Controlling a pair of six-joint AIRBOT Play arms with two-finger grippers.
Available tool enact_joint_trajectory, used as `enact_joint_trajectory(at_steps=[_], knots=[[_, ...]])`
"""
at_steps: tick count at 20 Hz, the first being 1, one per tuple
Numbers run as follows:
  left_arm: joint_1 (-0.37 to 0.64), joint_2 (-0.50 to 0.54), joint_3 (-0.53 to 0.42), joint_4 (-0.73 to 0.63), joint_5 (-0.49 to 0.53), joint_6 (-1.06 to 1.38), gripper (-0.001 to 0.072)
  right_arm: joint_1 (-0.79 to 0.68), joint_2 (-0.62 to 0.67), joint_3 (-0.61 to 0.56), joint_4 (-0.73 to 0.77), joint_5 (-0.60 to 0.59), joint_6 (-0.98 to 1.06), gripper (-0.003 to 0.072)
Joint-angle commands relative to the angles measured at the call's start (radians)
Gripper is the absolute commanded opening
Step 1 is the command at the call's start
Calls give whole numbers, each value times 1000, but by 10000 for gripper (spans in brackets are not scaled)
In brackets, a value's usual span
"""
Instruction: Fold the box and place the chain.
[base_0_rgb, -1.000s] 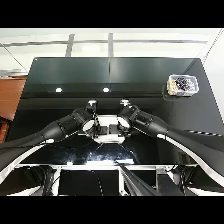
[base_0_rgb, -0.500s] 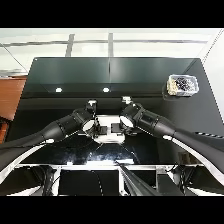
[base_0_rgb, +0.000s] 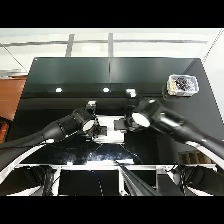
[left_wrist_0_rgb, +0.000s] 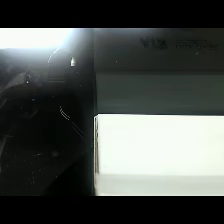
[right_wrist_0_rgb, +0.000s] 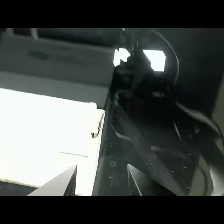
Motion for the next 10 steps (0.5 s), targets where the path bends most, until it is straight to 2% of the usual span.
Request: enact_joint_trajectory(at_steps=[1,5,8,9,10], knots=[[0,0,0,2,-5,0,32,-79,144,1,-72,45,-95,379],[0,0,0,2,-5,0,32,-262,203,0,-293,132,-209,380],[0,0,0,3,-4,1,32,-449,199,-25,-389,-23,-239,381],[0,0,0,3,-5,0,33,-525,185,-27,-367,-83,-254,575],[1,0,0,2,-6,0,32,-595,163,-27,-333,-125,-285,706]])
